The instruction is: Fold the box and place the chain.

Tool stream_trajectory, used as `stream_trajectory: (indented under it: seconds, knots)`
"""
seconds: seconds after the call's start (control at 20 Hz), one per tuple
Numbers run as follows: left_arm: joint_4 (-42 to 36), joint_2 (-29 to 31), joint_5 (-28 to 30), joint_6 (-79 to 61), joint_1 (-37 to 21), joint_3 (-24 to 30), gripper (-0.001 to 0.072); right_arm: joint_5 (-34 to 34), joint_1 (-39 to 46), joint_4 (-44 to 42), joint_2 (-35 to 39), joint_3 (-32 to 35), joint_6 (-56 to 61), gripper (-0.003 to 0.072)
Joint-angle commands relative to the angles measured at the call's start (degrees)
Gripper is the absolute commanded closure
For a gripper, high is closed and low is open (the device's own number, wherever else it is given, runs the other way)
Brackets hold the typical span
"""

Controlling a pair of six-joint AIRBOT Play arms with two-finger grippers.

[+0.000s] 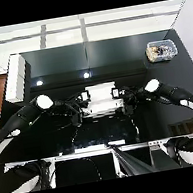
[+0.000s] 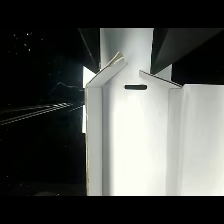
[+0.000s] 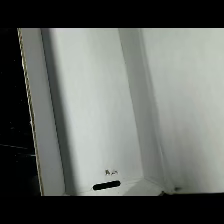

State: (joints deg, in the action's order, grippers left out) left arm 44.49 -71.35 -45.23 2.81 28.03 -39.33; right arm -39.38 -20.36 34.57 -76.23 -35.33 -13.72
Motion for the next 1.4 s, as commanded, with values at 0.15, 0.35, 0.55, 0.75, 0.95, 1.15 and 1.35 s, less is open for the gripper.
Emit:
stream_trajectory:
  seconds: [0.15, 0.35, 0.55, 0.75, 0.95, 1.15, 1.35]
  knots:
    - [1.5, -0.1, 1.4, 0.2, 0.5, 0.0, 0.0369, 0.0, 0.0, 0.0, 0.0, 0.0, 0.0, 0.0509]
    - [1.4, -0.1, 1.4, 0.5, 0.5, 0.0, 0.0369, 0.0, 0.0, 0.0, 0.0, 0.0, 0.0, 0.051]
    - [1.2, -0.1, 1.4, 0.6, 0.6, 0.0, 0.0514, 0.0, 0.0, 0.0, 0.0, 0.0, 0.0, 0.051]
    - [0.8, -0.2, 2.0, 0.6, 0.9, 0.0, 0.0554, 0.0, 0.0, 0.0, 0.0, 0.0, 0.0, 0.051]
    - [-4.8, -1.5, 6.3, 0.6, 2.6, 0.0, 0.0549, 0.0, 0.0, 0.0, 0.0, 0.0, 0.0, 0.0509]
    - [-8.6, -3.3, 7.2, 0.6, 3.5, -0.1, 0.0549, 0.0, 0.0, 0.0, 0.0, 0.0, 0.0, 0.051]
    - [-14.1, -4.5, 7.7, 0.5, 3.5, -0.1, 0.0549, 0.0, 0.0, 0.0, 0.0, 0.0, 0.0, 0.051]
